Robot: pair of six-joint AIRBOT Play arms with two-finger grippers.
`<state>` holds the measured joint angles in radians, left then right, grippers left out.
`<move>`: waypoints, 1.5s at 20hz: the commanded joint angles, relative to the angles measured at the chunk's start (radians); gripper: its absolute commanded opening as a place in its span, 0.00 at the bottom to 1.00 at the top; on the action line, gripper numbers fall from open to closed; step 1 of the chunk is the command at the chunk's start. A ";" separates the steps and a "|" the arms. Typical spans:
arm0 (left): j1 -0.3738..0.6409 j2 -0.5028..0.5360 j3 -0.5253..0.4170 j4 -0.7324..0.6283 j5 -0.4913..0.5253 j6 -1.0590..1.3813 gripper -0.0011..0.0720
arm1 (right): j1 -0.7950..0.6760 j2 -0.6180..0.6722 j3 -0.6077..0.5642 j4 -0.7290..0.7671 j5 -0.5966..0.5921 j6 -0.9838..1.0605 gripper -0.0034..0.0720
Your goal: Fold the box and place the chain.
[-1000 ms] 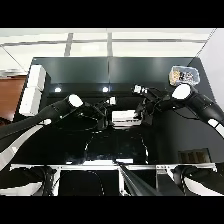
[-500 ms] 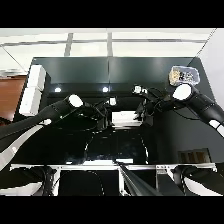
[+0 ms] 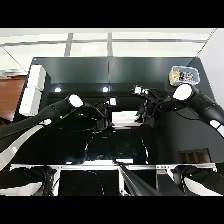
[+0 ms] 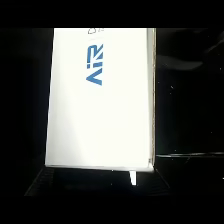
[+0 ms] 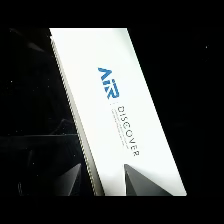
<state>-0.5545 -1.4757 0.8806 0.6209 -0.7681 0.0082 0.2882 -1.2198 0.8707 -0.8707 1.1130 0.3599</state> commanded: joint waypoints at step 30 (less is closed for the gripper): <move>0.000 0.000 0.000 0.000 0.002 -0.001 0.54 | -0.223 -0.142 -0.222 0.600 0.059 0.431 0.06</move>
